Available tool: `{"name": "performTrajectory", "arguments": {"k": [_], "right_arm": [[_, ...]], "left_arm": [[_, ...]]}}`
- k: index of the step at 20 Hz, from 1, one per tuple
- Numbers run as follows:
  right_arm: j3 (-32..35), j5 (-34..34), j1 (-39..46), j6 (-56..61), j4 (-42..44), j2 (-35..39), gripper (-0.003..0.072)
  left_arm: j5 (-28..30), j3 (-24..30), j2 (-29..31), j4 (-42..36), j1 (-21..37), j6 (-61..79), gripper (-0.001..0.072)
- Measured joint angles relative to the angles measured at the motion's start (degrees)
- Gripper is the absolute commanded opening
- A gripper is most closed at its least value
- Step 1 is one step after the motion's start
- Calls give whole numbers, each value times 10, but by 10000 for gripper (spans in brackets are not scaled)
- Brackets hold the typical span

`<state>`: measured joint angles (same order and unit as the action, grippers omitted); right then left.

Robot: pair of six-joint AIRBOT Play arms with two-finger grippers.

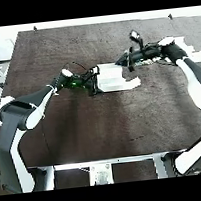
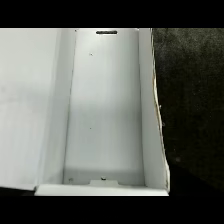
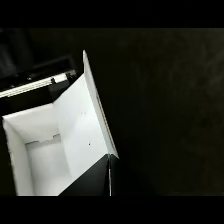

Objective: Fold the box and place the chain.

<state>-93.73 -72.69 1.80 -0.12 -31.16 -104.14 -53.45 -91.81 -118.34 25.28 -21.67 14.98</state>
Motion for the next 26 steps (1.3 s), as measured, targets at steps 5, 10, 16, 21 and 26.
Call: {"name": "performTrajectory", "arguments": {"k": [5,10,16,21,26], "right_arm": [[76,-14,30,-27,-109,66,650],[141,31,37,-87,-178,77,650],[161,62,14,-129,-196,54,640],[163,93,1,-138,-195,37,638],[163,106,-2,-140,-183,33,617]], "left_arm": [[0,0,0,0,0,0,413],[0,0,0,0,0,0,413],[0,0,0,0,0,0,413],[0,0,0,0,0,0,413],[0,0,0,0,0,0,413]]}}
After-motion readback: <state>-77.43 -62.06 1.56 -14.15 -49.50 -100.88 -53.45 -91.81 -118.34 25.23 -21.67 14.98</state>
